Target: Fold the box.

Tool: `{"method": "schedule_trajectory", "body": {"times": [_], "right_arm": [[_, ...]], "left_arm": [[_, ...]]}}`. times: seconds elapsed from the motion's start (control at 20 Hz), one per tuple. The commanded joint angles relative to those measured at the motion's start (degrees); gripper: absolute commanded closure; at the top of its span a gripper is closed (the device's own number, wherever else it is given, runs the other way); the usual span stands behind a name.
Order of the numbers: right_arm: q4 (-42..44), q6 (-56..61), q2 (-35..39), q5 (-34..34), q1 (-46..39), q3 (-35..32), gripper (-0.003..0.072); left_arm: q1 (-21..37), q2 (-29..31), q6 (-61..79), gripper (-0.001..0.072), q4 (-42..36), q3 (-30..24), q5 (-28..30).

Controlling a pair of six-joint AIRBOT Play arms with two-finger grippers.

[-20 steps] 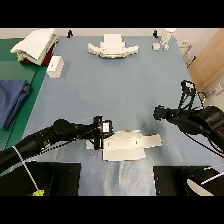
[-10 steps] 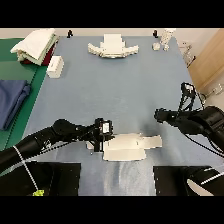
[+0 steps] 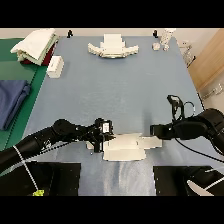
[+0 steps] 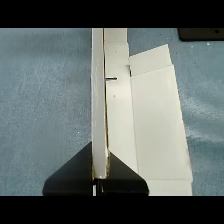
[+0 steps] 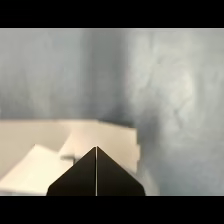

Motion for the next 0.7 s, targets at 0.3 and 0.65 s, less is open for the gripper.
{"method": "schedule_trajectory", "body": {"times": [0.3, 0.65], "right_arm": [[-0.4, -0.9, 8.5, -2.8, 46.4, -4.2, 0.0483], [-27.2, -7.9, -5.9, 6.5, 55.1, -4.3, -0.0034]], "left_arm": [[0.0, 0.0, 0.0, 0.0696, 0.0, 0.0, 0.0], [0.0, 0.0, 0.0, 0.0696, 0.0, 0.0, 0.0]]}}
